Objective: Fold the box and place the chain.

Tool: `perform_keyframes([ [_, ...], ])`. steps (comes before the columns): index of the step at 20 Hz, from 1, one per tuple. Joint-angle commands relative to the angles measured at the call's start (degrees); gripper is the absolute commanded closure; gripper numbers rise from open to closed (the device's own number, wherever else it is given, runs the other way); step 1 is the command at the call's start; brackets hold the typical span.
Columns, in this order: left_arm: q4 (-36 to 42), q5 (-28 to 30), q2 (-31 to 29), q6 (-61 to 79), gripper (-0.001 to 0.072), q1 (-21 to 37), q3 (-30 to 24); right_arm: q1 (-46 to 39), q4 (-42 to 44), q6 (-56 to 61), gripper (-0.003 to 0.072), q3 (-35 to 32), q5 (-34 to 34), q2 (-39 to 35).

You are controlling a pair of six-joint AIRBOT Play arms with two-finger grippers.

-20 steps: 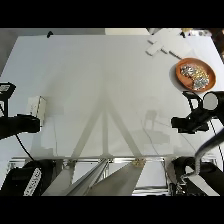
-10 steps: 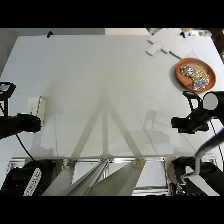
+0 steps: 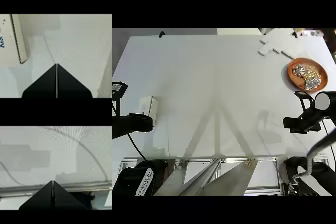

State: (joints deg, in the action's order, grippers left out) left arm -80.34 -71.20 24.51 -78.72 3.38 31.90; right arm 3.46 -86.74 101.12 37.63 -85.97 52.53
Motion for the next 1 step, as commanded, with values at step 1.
perform_keyframes([
  [1,-0.02,0.04,-0.04,0.02,0.0701,-0.02,0.0,-0.02,0.0,0.02,0.067,-0.02,-0.02,-0.02],
])
